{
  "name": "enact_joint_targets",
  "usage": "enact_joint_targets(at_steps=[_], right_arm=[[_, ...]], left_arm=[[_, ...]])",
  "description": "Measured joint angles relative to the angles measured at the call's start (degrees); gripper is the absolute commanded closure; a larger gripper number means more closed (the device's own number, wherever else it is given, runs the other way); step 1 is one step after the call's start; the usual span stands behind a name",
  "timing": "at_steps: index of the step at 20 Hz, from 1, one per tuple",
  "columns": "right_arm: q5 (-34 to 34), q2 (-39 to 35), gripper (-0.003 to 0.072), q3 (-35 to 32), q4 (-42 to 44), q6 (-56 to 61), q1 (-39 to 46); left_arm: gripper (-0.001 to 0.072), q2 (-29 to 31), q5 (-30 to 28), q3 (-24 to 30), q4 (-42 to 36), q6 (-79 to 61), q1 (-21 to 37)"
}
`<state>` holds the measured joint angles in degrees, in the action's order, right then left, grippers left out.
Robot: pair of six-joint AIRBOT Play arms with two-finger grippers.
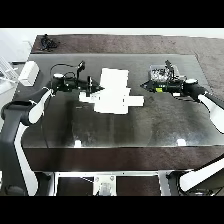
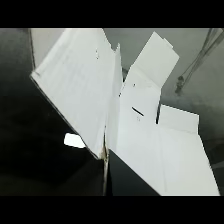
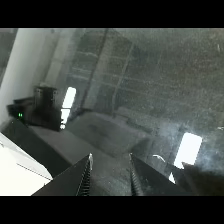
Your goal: Fold the box and place the chain.
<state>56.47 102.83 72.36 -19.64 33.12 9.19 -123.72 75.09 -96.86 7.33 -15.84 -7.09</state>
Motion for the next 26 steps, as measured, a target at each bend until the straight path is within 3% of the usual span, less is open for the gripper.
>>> enact_joint_targets(at_steps=[8, 26], right_arm=[[0.00, 0.00, 0.0382, 0.00, 0.76, -2.03, 0.13], [0.00, 0.00, 0.0383, 0.02, 0.83, -4.87, -0.35]], left_arm=[[0.0697, 1.14, -2.12, 4.07, 0.44, -11.45, -0.02], [0.0691, 1.11, -4.26, 5.42, 6.51, -13.16, 0.02]])
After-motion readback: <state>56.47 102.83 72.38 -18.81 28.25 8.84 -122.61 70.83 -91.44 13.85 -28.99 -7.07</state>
